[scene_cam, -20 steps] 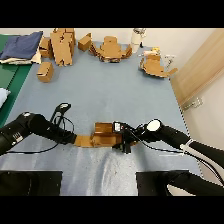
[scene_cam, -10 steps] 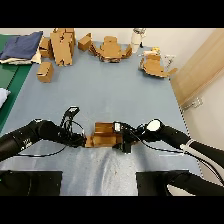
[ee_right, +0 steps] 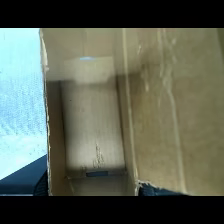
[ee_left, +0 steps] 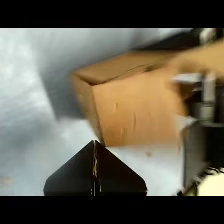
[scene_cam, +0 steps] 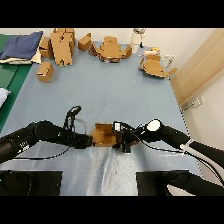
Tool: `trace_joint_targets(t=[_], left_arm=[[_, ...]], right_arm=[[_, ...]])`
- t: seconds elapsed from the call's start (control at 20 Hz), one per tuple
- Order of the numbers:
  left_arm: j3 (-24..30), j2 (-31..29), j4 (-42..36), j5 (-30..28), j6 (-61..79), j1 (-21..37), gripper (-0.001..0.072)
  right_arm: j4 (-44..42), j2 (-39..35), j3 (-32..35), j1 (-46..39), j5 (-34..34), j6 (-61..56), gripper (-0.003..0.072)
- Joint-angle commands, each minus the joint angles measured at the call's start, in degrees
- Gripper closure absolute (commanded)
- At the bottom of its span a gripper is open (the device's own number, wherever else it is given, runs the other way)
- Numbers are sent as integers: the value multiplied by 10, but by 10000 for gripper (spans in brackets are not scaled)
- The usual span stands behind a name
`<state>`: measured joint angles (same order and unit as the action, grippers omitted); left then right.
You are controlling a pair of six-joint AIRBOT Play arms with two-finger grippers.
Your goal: Fold the box.
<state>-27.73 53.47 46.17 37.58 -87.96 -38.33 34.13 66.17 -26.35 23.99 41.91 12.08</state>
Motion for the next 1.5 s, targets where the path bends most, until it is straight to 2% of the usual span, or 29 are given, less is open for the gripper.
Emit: trace_joint_targets(t=[0.0, 0.2, 0.35, 0.55, 0.75, 0.9, 1.05, 1.15, 1.35, 1.45], left_arm=[[-1, -2, -10, 8, 0, 1, 696], [-1, -2, -12, 1, -2, 1, 696], [-1, -2, -17, -28, -2, 1, 696], [-6, -2, -14, 10, -16, 2, 696], [-52, -2, 13, 81, -45, 1, 697], [-69, -2, 83, 87, -123, 1, 696], [-68, 15, 50, 80, -164, 1, 696], [-68, 26, 40, 58, -125, 1, 695], [-70, 31, 49, 87, -107, 1, 696], [-74, 30, 61, 94, -141, 1, 695]], right_arm=[[2, 0, 0, 0, 1, 0, 182], [2, -1, 0, 0, 1, 0, 182], [2, 0, 0, 0, 1, 0, 182], [2, 0, 0, 0, 1, 0, 182], [2, 0, 0, 0, 1, 0, 182], [2, 0, 0, 0, 1, 0, 182], [2, 0, 0, 0, 0, 0, 182], [2, 0, 0, 0, 0, 0, 182], [2, 0, 0, 0, 0, 0, 182], [2, 0, 0, 0, 0, 0, 182]])
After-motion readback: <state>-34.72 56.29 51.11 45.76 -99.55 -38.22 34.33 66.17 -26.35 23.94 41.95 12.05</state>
